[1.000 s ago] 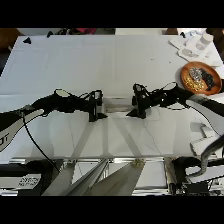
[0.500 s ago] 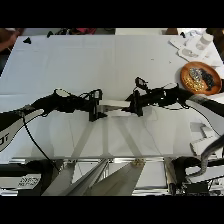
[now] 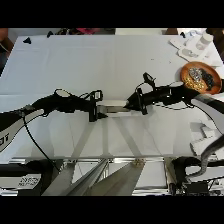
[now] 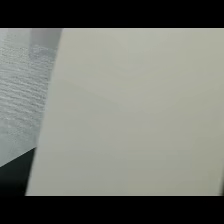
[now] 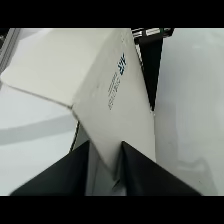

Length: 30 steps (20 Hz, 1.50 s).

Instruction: Fold the box and place the chain.

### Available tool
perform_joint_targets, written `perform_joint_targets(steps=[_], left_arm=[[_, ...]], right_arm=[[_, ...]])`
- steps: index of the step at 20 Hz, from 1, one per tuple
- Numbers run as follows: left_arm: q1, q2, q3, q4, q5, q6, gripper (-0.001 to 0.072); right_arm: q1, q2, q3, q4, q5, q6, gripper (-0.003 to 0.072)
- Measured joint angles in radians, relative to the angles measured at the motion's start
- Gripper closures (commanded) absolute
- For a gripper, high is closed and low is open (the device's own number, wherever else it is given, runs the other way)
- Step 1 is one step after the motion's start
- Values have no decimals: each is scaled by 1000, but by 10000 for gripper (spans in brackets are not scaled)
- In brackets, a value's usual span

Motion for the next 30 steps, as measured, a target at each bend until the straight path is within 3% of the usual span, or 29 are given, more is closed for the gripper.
perform_joint_targets(steps=[1, 4, 8, 11, 13, 15, 23, 26, 30], left_arm=[[0, 0, 0, -3, 3, -2, 266], [1, 0, 0, -5, 5, -4, 266], [1, 0, 0, -1, -2, 0, 266], [1, 0, 0, 0, -3, 0, 266], [1, 0, 0, 0, -5, 0, 266], [1, 0, 0, 0, -6, 0, 266], [1, 0, 0, 0, -6, 0, 266], [1, 0, 0, 0, -6, 0, 266], [1, 4, 0, 6, -5, -13, 266]], right_arm=[[-15, 3, 0, -6, 6, 0, -5], [-53, 6, 0, -9, 0, 37, 23], [-103, 8, 0, -10, 2, 129, 205], [-142, 8, 0, -10, 43, 176, 449], [-166, 8, 0, -10, 90, 189, 488], [-187, 10, -1, -11, 130, 201, 673], [-181, 37, 0, -13, 161, 397, 675], [-151, 75, 0, -17, 101, 442, 675], [-135, 157, 2, -34, -70, 501, 675]])
